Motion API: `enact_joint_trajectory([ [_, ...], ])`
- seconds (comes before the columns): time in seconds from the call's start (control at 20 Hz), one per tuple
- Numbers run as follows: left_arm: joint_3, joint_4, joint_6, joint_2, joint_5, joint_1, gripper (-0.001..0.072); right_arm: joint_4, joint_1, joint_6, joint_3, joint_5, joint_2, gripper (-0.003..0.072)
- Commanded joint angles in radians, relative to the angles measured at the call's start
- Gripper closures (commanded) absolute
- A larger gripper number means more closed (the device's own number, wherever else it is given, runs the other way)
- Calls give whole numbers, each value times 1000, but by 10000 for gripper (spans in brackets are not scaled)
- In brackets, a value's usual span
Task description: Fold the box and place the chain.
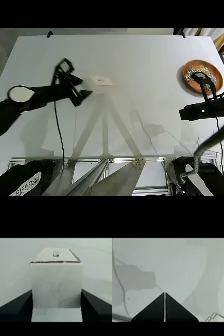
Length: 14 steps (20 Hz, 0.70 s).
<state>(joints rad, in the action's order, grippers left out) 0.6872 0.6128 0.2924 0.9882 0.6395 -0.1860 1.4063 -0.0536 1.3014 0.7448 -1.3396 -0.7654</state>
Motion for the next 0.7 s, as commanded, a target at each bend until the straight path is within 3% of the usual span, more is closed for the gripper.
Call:
enact_joint_trajectory([
  [0.0,1,242,315,-54,44,201,707,-1,0,-1,1,-6,0,673],
  [0.15,-8,414,459,-54,88,342,708,-1,0,-2,1,-5,0,673],
  [0.3,-70,439,476,-55,91,443,709,-1,0,-2,1,-5,0,673],
  [0.5,-197,451,486,-57,71,487,709,-1,0,-2,1,-4,0,673],
  [0.65,-210,463,566,-56,169,481,708,-9,0,-2,1,-2,0,673],
])
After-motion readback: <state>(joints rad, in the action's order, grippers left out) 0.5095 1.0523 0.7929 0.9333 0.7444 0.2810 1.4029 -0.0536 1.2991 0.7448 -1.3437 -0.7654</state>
